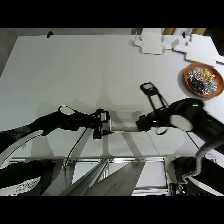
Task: Fold the box and place the chain.
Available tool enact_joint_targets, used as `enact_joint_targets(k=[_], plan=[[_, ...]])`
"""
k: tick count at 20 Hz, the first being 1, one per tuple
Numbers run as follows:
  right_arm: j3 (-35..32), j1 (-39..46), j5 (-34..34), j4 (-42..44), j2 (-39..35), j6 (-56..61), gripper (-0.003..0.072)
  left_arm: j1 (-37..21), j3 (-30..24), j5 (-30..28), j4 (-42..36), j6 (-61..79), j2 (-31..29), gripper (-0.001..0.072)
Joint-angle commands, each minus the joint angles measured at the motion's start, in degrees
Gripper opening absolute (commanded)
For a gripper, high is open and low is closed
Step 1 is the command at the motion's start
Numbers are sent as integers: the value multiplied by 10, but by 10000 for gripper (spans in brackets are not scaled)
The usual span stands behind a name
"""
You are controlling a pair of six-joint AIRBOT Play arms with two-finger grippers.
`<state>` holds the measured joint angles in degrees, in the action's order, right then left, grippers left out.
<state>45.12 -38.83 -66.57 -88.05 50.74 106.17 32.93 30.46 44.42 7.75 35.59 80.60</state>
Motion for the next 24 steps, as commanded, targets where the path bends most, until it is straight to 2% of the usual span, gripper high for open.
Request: enact_joint_targets(k=[1, 4, 6, 8, 10, 13, 16, 18, 20, 24], plan=[[59, 57, -52, -71, -66, -88, 281, 0, 0, 0, 0, 0, 0, 255], [79, 188, 14, -91, -58, -152, 263, 0, 0, 0, 0, 0, 0, 255], [79, 270, 66, -84, -36, -153, 261, 0, 0, 0, 0, 0, 0, 255], [79, 344, 118, -50, 5, -154, 260, 0, 0, 0, 0, 0, 0, 255], [81, 389, 141, -43, 59, -154, 260, 0, 0, 0, 0, 0, 0, 255], [128, 409, 125, -38, 151, -184, 260, 0, 0, 0, 0, 0, 0, 255], [249, 428, 66, -84, 254, -186, 262, 0, 0, 0, 0, 0, 0, 255], [318, 461, 53, -83, 309, -186, 263, 0, 0, 0, 0, 0, 0, 255], [344, 501, 56, -81, 345, -181, 260, 0, 0, 0, 0, 0, 0, 255], [344, 573, 31, -72, 388, -180, 240, 0, 0, 0, 0, 0, 0, 255]])
